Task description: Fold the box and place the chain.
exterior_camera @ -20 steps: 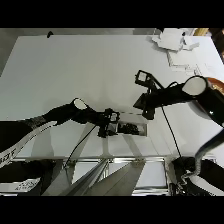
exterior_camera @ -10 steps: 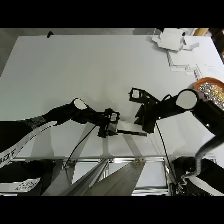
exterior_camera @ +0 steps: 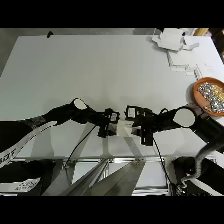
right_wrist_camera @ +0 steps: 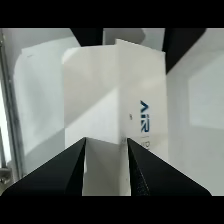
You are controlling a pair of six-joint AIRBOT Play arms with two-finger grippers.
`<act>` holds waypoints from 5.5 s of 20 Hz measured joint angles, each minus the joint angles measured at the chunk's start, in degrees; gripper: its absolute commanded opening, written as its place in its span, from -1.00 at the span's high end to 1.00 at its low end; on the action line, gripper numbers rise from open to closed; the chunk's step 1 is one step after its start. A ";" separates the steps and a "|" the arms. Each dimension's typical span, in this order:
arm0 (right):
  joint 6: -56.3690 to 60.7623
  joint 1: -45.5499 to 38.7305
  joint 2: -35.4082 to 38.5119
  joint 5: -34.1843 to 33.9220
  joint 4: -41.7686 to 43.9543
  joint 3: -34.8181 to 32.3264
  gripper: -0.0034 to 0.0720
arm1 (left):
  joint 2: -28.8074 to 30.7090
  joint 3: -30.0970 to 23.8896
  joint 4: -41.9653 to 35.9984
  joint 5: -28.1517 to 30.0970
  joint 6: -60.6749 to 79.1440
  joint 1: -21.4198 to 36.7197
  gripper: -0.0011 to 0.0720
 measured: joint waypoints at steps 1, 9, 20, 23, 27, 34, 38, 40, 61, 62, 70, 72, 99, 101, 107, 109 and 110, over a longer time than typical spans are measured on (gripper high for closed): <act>-0.02 0.44 0.04 -0.09 -0.37 -0.07 0.05 | 0.00 0.00 0.00 0.00 0.00 0.00 0.23; 1.27 1.60 0.13 -2.56 -6.01 -0.20 0.03 | 0.00 0.02 -0.02 0.00 -0.02 0.00 0.23; 3.19 1.62 0.13 -5.84 -9.25 -0.33 0.33 | 0.00 0.02 -0.04 -0.02 -0.11 0.00 0.23; 3.21 1.62 -0.33 -6.03 -8.63 -0.81 0.31 | 0.00 0.02 -0.04 0.00 -0.07 0.00 0.23; 3.21 1.64 -1.44 -6.47 -7.82 -1.77 0.12 | 0.00 0.02 -0.02 0.00 -0.02 0.00 0.23; 3.21 1.62 -2.03 -5.64 -7.72 -2.14 -0.18 | 0.00 0.00 0.00 0.00 0.02 0.00 0.23; 3.21 1.62 -1.36 -4.09 -7.52 -2.16 -0.18 | 0.00 0.00 0.02 -0.02 0.13 0.00 0.23; 3.21 1.62 -0.48 -3.65 -7.34 -2.16 -0.18 | 0.00 0.00 0.02 -0.02 0.09 0.00 0.23; -1.57 1.62 -1.99 -7.32 1.25 -2.16 0.86 | 0.00 0.02 0.00 -0.02 0.00 0.00 0.23; -1.62 1.62 -2.45 -7.10 1.33 -2.16 0.86 | 0.00 0.00 0.00 -0.02 0.00 0.00 0.23; -1.75 1.62 -5.55 -6.25 1.51 -2.62 0.86 | 0.00 0.00 0.00 0.00 0.00 0.00 0.23; -1.75 1.62 -6.60 -6.27 1.62 -2.73 0.86 | 0.00 0.02 0.00 0.00 0.00 0.00 0.23; 29.73 -36.35 8.70 4.13 -26.77 -2.82 0.85 | 0.00 0.00 -0.02 -0.26 -0.02 0.00 0.23; 30.03 -36.68 8.72 4.26 -27.02 -2.82 0.85 | 0.00 0.02 -0.02 -0.33 -0.02 0.00 0.23; 30.27 -36.96 8.72 4.31 -27.28 -2.82 0.85 | 0.00 0.00 0.00 -0.44 0.00 0.00 0.23; 30.29 -36.96 8.72 4.33 -27.32 -2.82 0.85 | 0.00 0.00 0.00 -0.44 0.00 0.00 0.23; 30.32 -36.96 8.72 4.33 -27.32 -2.82 0.85 | 0.00 0.00 0.00 -0.44 0.00 0.00 0.23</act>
